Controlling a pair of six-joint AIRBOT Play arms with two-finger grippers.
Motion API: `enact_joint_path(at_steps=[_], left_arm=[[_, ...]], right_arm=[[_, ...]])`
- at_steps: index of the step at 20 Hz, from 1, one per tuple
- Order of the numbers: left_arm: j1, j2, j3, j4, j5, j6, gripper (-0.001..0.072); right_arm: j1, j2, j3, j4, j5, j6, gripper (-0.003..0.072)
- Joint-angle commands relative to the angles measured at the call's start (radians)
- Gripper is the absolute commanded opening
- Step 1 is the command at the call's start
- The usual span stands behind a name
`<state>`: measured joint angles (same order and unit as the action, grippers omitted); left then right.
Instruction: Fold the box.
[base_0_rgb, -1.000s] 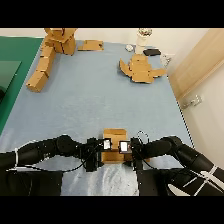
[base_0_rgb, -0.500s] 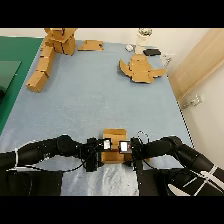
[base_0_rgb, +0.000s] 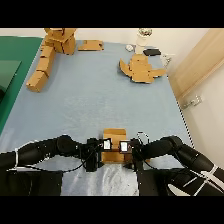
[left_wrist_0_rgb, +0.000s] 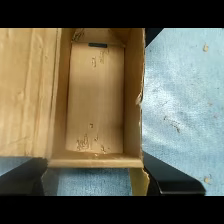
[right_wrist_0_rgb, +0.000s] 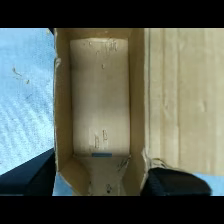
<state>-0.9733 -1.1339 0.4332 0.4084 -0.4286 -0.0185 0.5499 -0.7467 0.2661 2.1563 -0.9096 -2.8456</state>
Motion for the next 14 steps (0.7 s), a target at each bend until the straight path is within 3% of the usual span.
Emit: enact_joint_path(at_steps=[1,9,14], left_arm=[[0.001,-0.001,0.0,0.0,0.002,0.0,0.0545],[0.001,0.0,0.0,0.0,0.002,0.0,0.0545],[0.001,0.0,0.0,0.0,0.002,0.0,0.0545]], right_arm=[[0.0,0.004,0.024,-0.061,-0.067,0.109,0.0716],[0.0,0.166,0.146,-0.433,-0.254,0.536,0.0715],[0.0,0.294,0.193,-0.372,-0.307,1.019,0.0714]])
